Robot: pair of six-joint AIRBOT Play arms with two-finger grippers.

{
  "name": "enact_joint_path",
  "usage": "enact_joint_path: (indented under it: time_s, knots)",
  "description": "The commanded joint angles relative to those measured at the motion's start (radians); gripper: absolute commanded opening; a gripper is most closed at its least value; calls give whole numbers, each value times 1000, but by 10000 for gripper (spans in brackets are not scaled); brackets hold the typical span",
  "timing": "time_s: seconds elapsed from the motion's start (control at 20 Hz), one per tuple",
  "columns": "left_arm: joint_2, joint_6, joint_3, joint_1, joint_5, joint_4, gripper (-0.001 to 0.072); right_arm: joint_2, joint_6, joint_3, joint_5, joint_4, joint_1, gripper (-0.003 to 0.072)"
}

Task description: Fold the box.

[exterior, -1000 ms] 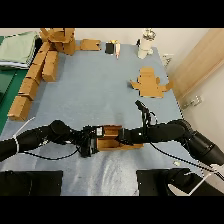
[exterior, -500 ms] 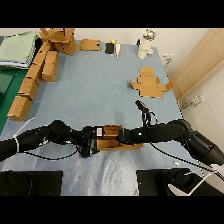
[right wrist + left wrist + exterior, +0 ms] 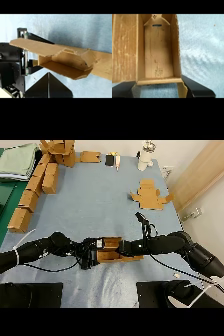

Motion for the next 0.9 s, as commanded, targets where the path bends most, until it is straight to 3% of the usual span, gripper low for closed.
enact_joint_path:
  time_s: [0.0, 0.85]
  knots:
    - [0, 0, 1, 0, 1, -18, 592, 0, 0, 1, 0, 0, 1, 4]
    - [-17, -1, 15, 0, 2, -17, 598, 0, 0, 1, 0, 0, 1, 5]
